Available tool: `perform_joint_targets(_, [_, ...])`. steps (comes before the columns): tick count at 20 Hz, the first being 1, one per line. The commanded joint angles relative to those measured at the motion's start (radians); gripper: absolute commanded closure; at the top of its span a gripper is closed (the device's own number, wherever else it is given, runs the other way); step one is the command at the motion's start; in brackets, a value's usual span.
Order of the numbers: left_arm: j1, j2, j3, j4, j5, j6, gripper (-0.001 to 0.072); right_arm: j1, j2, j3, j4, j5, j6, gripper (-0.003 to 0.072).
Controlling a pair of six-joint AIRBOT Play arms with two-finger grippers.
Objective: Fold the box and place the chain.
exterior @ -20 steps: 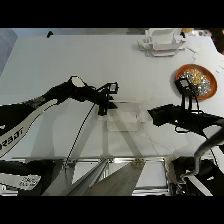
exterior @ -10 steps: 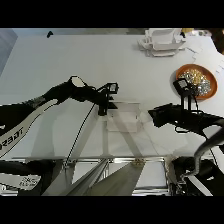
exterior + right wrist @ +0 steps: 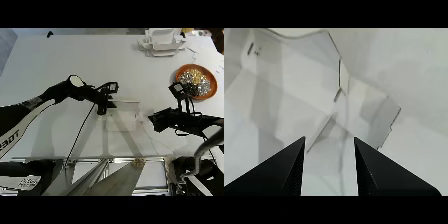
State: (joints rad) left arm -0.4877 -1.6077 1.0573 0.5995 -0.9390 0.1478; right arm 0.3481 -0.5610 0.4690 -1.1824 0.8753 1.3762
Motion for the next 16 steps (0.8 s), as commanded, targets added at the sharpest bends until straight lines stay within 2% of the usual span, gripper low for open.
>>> perform_joint_targets(1, [0.005, 0.067, 0.001, 0.073, 0.117, -0.079, 0.0707, 0.001, 0.000, 0.000, 0.000, -0.007, 0.000, 0.0347])
perform_joint_targets(3, [0.011, 0.066, 0.001, 0.064, 0.135, -0.153, 0.0707, 0.001, 0.000, 0.000, 0.000, -0.029, 0.000, 0.0348])
perform_joint_targets(8, [0.011, -0.015, 0.000, 0.071, 0.111, -0.198, 0.0707, 0.001, 0.000, 0.000, 0.001, -0.047, 0.003, 0.0348])
perform_joint_targets(16, [0.011, -0.030, 0.000, 0.066, 0.028, -0.085, 0.0703, 0.001, 0.000, 0.000, 0.001, -0.048, 0.003, 0.0348])
